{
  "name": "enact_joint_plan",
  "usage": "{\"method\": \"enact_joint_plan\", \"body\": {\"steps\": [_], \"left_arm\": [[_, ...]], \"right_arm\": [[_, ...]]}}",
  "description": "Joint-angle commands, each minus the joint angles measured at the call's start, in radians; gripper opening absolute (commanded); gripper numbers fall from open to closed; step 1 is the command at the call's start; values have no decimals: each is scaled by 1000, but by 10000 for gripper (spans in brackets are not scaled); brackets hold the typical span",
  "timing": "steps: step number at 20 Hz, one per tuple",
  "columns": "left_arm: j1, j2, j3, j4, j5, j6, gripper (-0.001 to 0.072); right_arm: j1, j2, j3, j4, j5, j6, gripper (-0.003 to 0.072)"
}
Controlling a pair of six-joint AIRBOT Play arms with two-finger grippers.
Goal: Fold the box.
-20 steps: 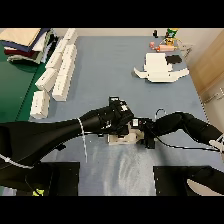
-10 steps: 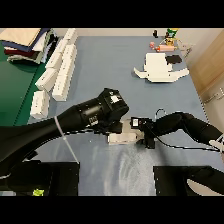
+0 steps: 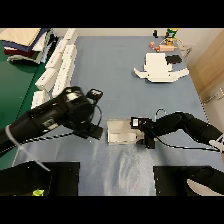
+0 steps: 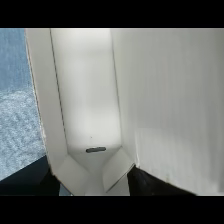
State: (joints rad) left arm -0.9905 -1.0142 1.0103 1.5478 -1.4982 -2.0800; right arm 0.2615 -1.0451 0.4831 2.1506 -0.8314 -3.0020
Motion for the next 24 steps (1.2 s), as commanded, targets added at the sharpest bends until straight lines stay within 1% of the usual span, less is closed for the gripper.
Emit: {"method": "enact_joint_plan", "body": {"steps": [1,3,5,6,7,8,9,11,12,14,15,17,18,20,23,24], "left_arm": [[172,211,-217,-192,182,395,11],[280,315,-331,-259,230,724,12],[337,371,-412,-253,318,946,15],[351,378,-441,-254,364,1067,75],[352,377,-467,-254,420,1181,423],[352,373,-491,-256,489,1221,650],[352,366,-513,-259,563,1247,674],[352,340,-538,-269,679,1324,674],[353,325,-550,-305,731,1381,674],[357,294,-584,-424,818,1574,674],[364,272,-600,-520,848,1700,674],[372,217,-620,-687,870,1945,675],[371,187,-621,-752,873,2027,675],[363,140,-621,-837,890,2111,675],[349,92,-621,-909,898,2179,675],[348,78,-621,-955,904,2207,675]], "right_arm": [[0,-1,0,0,0,0,505],[0,-1,0,0,0,0,505],[0,-1,0,0,0,0,505],[0,-1,0,0,0,0,505],[0,-1,0,0,0,0,505],[0,-1,0,0,0,0,505],[0,-1,0,0,0,0,505],[0,-1,0,0,0,0,505],[0,-1,0,0,0,0,505],[0,-1,0,0,0,0,505],[0,-1,0,0,0,0,505],[0,-1,0,0,0,0,505],[0,-1,0,0,0,0,505],[0,-1,0,0,0,0,505],[0,-1,0,0,0,0,505],[0,-1,0,0,0,0,505]]}}
